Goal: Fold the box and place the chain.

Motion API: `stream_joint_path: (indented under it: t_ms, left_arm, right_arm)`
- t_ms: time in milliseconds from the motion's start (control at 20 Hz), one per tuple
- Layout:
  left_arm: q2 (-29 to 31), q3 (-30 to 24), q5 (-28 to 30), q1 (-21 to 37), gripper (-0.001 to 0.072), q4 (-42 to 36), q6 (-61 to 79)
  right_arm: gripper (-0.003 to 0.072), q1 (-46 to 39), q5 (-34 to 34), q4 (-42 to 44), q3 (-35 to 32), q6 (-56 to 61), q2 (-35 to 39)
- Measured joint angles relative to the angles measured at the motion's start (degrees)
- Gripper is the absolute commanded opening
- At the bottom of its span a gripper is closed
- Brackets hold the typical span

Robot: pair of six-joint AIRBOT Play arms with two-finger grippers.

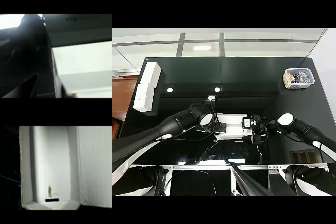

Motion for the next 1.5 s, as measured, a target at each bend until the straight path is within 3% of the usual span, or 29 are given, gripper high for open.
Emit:
stream_joint_path:
  t_ms: [750, 850, 950, 1150, 1250, 1300, 1450, 1500]
  left_arm:
    - [-4.02, 4.44, -3.87, -2.49, 0.0326, 2.67, -10.80]
    - [-4.13, 4.50, -3.85, -2.73, 0.0131, 3.21, -11.76]
    - [-4.15, 4.55, -2.91, -2.86, 0.0023, 3.45, -12.04]
    - [-4.17, 4.55, -2.38, -2.95, 0.0033, 3.04, -12.61]
    - [-4.20, 4.57, -1.95, -2.95, 0.0386, 2.97, -13.00]
    - [-4.20, 4.66, -1.84, -2.95, 0.0450, 2.80, -13.05]
    - [-4.20, 4.70, -2.36, -2.95, 0.0429, 2.80, -13.03]
    - [-4.20, 4.74, -2.54, -2.95, 0.0258, 2.84, -13.03]
  right_arm:
    - [0.0190, 0.00, 0.02, -0.02, 0.00, 0.00, 0.00]
    - [0.0190, 0.00, 0.02, -0.02, 0.00, 0.00, 0.00]
    - [0.0190, 0.00, 0.00, -0.04, 0.00, -0.02, 0.00]
    - [0.0190, 0.00, 0.04, -0.04, 0.00, -0.02, 0.00]
    - [0.0190, 0.00, 0.04, -0.04, 0.00, 0.02, 0.00]
    - [0.0191, 0.00, 0.04, -0.02, 0.00, 0.02, 0.00]
    - [0.0191, -0.02, 0.04, -0.02, 0.00, 0.02, 0.00]
    - [0.0190, 0.00, 0.04, -0.02, 0.00, 0.02, 0.00]
